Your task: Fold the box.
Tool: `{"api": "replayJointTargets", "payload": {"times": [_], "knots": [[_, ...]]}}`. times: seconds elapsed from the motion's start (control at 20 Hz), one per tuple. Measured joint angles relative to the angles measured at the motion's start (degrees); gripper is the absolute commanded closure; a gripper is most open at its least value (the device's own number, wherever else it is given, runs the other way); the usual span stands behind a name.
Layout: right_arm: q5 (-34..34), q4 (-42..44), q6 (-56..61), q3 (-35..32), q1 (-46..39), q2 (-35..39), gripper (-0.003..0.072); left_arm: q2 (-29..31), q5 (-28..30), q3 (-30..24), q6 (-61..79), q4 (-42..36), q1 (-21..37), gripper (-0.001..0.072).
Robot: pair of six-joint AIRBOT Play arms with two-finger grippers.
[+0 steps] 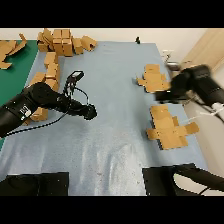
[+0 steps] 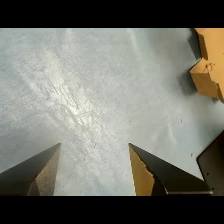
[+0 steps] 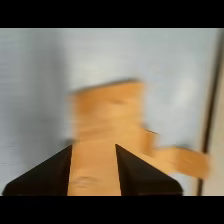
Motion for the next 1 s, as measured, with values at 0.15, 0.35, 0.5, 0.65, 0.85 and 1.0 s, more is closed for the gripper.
{"api": "replayJointTargets", "payload": {"times": [0.15,0.35,0.5,0.65,0.85,1.0], "knots": [[-4.98,-2.21,-5.33,1.64,-14.97,-1.57,0.0234,0.0,0.96,0.0,-0.87,-0.02,0.0,0.0064],[-6.12,6.67,-17.31,2.36,-31.04,-6.08,0.0234,0.0,1.38,0.0,-1.6,-0.07,0.0,0.0063],[-5.6,11.67,-24.79,2.54,-37.53,-10.16,0.0234,0.0,1.31,0.0,-2.4,-0.76,0.0,0.0063],[-6.25,13.66,-29.07,2.62,-40.11,-13.9,0.0234,0.0,0.92,0.0,-2.67,-1.62,0.0,0.0064],[-7.54,13.79,-32.37,2.62,-41.33,-16.24,0.0234,0.0,0.37,0.0,-2.86,-2.34,0.0,0.0064],[-8.9,11.98,-33.38,2.38,-41.62,-16.83,0.03,0.0,0.17,0.0,-2.89,-2.45,0.0,0.0064]]}}
